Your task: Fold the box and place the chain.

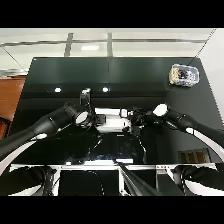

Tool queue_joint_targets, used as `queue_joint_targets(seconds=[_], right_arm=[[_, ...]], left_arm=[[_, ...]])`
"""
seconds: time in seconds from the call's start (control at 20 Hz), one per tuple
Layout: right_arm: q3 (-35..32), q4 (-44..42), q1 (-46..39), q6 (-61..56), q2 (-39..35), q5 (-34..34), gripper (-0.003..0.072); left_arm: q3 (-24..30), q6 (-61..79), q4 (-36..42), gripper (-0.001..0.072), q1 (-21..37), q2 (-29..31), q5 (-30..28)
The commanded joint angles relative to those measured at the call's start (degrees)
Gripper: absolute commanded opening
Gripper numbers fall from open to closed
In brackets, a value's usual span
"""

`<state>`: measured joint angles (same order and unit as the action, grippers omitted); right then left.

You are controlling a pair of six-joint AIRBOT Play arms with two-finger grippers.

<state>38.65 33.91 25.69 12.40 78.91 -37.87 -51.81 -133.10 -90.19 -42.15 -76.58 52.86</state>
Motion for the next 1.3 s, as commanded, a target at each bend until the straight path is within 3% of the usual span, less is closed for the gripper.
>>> queue_joint_targets(seconds=[0.0,0.2,0.65,0.75,0.9,0.95,1.0,1.1,1.25], right_arm=[[0.0,0.0,0.0,0.0,0.0,0.0,0.0179],[0.0,0.0,0.0,0.0,0.0,0.0,0.0179],[0.0,0.0,0.0,0.0,0.0,0.0,0.0179],[0.0,0.0,0.0,0.0,0.0,0.0,0.0179],[0.0,0.0,0.0,0.0,0.0,0.0,0.0179],[0.0,0.0,0.0,0.0,0.0,0.0,0.0179],[0.0,0.0,0.0,0.0,0.0,0.0,0.0179],[0.0,0.0,0.0,0.0,0.0,0.0,0.0179],[0.0,0.0,0.0,0.0,0.0,0.0,0.0179]], left_arm=[[-4.0,4.4,0.7,0.0445,0.7,-4.6,3.9],[-6.1,4.3,0.8,0.0444,0.7,-8.5,5.5],[-8.6,4.3,4.2,0.0441,0.6,-9.4,7.6],[-9.8,4.3,4.2,0.0339,0.6,-9.7,7.9],[-10.4,4.3,5.7,0.0339,0.6,-9.6,9.0],[-10.5,4.3,5.6,0.0307,0.4,-9.6,9.3],[-10.5,4.3,5.6,0.0167,0.4,-9.7,9.3],[-10.5,4.3,5.6,0.0038,0.4,-9.7,9.4],[-10.5,4.3,5.7,0.0023,0.4,-10.0,9.7]])
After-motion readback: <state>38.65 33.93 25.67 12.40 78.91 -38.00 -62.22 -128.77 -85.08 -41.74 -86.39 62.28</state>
